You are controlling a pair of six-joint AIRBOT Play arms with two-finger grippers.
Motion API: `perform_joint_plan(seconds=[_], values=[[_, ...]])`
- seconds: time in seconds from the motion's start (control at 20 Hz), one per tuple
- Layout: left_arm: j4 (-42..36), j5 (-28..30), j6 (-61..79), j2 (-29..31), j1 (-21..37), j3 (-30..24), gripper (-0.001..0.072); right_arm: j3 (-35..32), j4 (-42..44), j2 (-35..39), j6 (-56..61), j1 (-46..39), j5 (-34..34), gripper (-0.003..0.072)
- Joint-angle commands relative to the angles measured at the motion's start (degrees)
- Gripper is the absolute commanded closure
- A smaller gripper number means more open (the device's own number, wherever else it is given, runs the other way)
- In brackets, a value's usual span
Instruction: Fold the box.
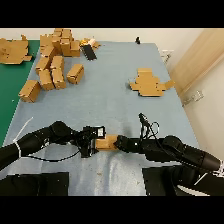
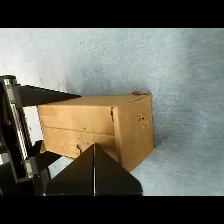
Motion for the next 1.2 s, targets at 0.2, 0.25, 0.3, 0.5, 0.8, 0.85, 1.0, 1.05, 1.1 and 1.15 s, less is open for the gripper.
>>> perform_joint_plan(seconds=[0.2,0.25,0.3,0.5,0.8,0.85,1.0,1.05,1.1,1.15], values=[[0.0,0.0,0.0,0.0,0.0,0.0,0.0273,0.0,-2.9,5.8,0.0,-0.1,0.0,0.0682],[0.0,0.0,0.0,0.0,0.0,0.0,0.0273,0.0,-4.3,8.2,0.6,-0.9,-0.3,0.0682],[0.0,0.1,0.0,0.0,0.0,0.0,0.0273,0.0,-5.9,10.3,1.2,-1.9,-0.7,0.0682],[0.0,0.2,-0.7,0.0,0.0,0.0,0.0273,0.0,-16.0,17.6,8.0,-8.3,-5.3,0.0682],[1.9,6.7,-15.0,0.1,0.1,3.3,0.0273,0.0,-21.0,21.7,10.6,-13.9,-12.5,0.0682],[3.3,7.8,-17.7,0.1,0.5,4.2,0.0272,0.0,-21.2,21.7,10.6,-13.8,-13.3,0.0682],[5.7,9.3,-23.5,0.1,4.3,5.7,0.0272,0.0,-21.6,21.7,10.6,-13.8,-13.8,0.0682],[6.1,9.8,-25.5,0.1,6.8,6.1,0.0272,0.0,-22.3,21.7,10.6,-13.8,-13.8,0.0682],[6.1,10.2,-27.5,0.1,9.6,6.3,0.0272,0.0,-22.9,21.7,10.6,-13.8,-13.8,0.0682],[6.1,10.2,-29.9,0.1,13.1,6.5,0.0272,0.0,-23.5,21.7,10.6,-13.8,-13.8,0.0682]])
